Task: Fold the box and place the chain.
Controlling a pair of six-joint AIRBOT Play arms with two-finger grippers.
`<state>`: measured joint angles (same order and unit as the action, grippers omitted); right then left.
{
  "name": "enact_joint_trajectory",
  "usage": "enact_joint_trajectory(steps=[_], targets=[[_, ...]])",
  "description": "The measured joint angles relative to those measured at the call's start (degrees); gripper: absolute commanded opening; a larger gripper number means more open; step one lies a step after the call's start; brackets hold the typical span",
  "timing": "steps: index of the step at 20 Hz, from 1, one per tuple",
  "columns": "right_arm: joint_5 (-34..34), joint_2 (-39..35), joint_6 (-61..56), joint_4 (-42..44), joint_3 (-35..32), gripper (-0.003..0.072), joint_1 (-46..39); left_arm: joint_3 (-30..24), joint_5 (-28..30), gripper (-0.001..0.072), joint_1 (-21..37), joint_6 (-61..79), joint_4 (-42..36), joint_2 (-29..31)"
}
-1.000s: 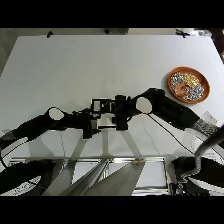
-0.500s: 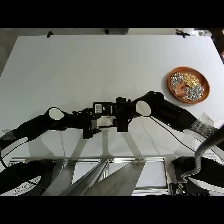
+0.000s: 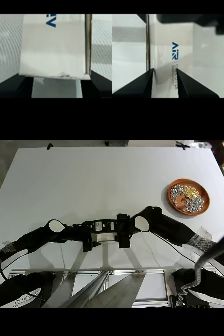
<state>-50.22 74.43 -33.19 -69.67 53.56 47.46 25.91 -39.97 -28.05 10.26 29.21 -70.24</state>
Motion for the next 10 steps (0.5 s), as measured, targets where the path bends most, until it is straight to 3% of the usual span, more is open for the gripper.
enact_joint_trajectory(steps=[3, 4, 7, 10], targets=[[0.8, 0.0, 0.0, 0.1, -0.2, 0.0321, 0.6, 0.0, 0.0, 0.0270, 0.0, -0.1, -0.2, 0.0], [0.9, -0.1, 0.0, -0.1, -0.2, 0.0381, 0.7, 0.0, 0.0, 0.0270, 0.0, -0.1, -0.2, 0.0], [1.6, -0.9, 0.0, -0.4, -0.3, 0.0428, 0.9, 0.0, 0.4, 0.0270, 0.0, -0.2, -0.6, 0.0], [3.6, -2.7, -0.5, -0.7, -0.3, 0.0431, 0.8, 0.0, 0.4, 0.0270, 0.0, -0.3, -0.6, 0.0]])
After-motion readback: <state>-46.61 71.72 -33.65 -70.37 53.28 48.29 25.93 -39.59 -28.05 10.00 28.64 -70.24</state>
